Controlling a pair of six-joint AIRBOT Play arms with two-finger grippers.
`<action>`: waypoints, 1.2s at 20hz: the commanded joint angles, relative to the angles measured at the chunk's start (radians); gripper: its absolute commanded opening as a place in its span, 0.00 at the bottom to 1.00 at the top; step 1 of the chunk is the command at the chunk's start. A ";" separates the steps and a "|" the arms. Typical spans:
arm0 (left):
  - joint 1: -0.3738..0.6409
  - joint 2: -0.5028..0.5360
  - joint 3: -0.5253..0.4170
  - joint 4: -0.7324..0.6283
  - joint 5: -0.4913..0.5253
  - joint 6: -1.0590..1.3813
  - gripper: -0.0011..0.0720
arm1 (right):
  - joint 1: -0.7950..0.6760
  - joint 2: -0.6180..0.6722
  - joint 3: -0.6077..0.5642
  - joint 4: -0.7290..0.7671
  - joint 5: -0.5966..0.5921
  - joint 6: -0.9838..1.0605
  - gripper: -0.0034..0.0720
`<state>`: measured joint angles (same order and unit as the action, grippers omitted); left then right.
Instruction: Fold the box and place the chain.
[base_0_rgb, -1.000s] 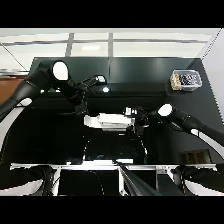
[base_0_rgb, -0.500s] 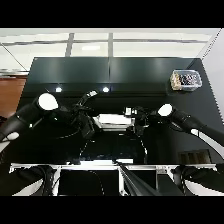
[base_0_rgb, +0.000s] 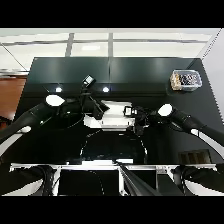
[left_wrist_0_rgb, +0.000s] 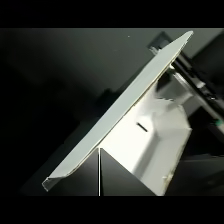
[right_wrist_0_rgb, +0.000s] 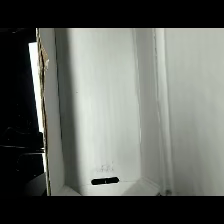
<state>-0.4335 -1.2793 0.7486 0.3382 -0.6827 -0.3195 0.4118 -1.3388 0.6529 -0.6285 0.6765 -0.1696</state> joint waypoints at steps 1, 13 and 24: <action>-0.003 -0.096 0.077 0.051 0.035 0.043 0.05 | 0.000 0.000 -0.001 0.000 0.000 0.000 0.21; 0.000 -0.244 0.236 0.419 -0.134 -0.160 0.06 | 0.000 0.000 -0.001 0.000 0.000 0.000 0.21; 0.177 -0.164 0.467 0.489 -0.576 -0.291 0.05 | 0.000 0.000 -0.001 0.000 0.000 0.000 0.21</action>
<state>-0.3122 -1.4693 1.1748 0.8036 -1.0580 -0.5941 0.4118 -1.3388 0.6525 -0.6289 0.6765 -0.1699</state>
